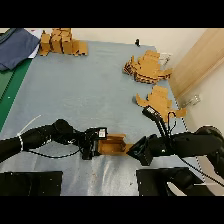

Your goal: Fold the box.

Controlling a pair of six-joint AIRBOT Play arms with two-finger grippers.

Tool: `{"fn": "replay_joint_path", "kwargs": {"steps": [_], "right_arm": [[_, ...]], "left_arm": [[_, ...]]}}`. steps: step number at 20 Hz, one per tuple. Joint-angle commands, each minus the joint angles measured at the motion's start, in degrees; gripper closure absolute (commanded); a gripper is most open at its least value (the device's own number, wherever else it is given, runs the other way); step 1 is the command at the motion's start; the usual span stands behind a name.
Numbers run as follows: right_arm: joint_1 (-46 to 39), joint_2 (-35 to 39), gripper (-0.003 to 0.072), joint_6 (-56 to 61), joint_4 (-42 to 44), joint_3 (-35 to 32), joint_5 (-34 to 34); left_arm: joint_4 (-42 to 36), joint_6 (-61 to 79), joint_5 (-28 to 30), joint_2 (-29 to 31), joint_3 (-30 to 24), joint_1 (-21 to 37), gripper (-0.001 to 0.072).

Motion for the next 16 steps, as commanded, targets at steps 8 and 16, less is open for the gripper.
{"fn": "replay_joint_path", "kwargs": {"steps": [8, 16], "right_arm": [[-0.5, -17.8, 0.0682, 7.7, 13.3, -0.7, 6.7], [-6.4, -37.0, 0.0683, 0.3, 14.9, 8.9, 15.4]], "left_arm": [[0.0, 0.0, 0.0, 0.0, 0.0, 0.0, 0.0284], [0.0, 0.0, 0.0, 0.0, 0.0, 0.0, 0.0283]]}}
